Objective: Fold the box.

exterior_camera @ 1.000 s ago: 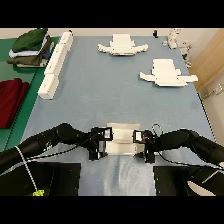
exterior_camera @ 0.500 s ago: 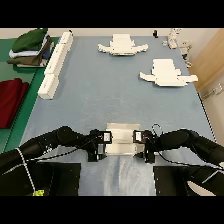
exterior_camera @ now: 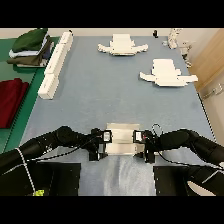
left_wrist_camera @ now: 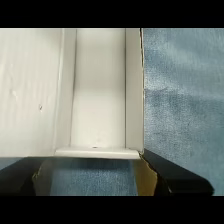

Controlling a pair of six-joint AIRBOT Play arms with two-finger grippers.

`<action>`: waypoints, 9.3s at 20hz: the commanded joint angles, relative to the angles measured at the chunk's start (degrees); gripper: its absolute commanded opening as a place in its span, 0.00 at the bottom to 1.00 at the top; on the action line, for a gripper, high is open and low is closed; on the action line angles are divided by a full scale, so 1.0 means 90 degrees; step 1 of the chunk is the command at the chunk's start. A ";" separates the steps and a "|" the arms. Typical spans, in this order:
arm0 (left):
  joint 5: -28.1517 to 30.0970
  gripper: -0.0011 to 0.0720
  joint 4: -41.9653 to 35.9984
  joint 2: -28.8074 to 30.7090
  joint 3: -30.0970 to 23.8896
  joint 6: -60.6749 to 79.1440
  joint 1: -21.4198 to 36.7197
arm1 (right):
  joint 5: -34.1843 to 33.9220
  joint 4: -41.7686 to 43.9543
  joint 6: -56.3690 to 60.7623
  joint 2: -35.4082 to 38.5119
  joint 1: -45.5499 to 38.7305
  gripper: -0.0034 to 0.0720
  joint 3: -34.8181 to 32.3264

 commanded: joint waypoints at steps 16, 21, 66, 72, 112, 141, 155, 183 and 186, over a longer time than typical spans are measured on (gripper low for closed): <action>0.0163 0.97 -0.0204 -0.0282 -0.0002 0.0158 -0.0192 | 0.0002 0.0000 0.0002 0.0002 -0.0002 0.69 0.0002; 0.0160 0.59 -0.0202 -0.0282 -0.0002 0.0155 -0.0192 | 0.0002 0.0000 0.0002 0.0002 -0.0002 0.69 0.0002; 0.0158 0.59 -0.0202 -0.0279 -0.0002 0.0155 -0.0192 | -0.1671 -0.2754 0.3553 0.1887 -0.0005 1.00 0.0240; 0.0158 0.59 -0.0199 -0.0279 -0.0002 0.0155 -0.0192 | -0.2652 -0.2890 0.6968 0.3084 -0.0002 0.99 0.0833; 0.0153 0.59 -0.0199 -0.0279 -0.0002 0.0155 -0.0192 | -0.0656 -0.0539 0.6722 -0.0240 0.0634 0.31 0.1999; 0.0153 0.59 -0.0199 -0.0279 -0.0002 0.0155 -0.0192 | -0.1005 -0.2378 0.2232 0.1001 0.0636 0.83 0.0641; 0.0153 0.59 -0.0199 -0.0279 -0.0002 0.0155 -0.0192 | -0.0534 -0.1984 0.2072 0.0784 0.0835 0.15 0.0641; 0.0153 0.59 -0.0199 -0.0279 -0.0002 0.0153 -0.0192 | -0.0267 -0.1258 0.1644 0.0316 0.0835 0.86 0.0644; 0.0153 0.59 -0.0199 -0.0279 -0.0002 0.0155 -0.0192 | -0.0274 -0.1258 0.1644 0.0318 0.0835 0.86 0.0644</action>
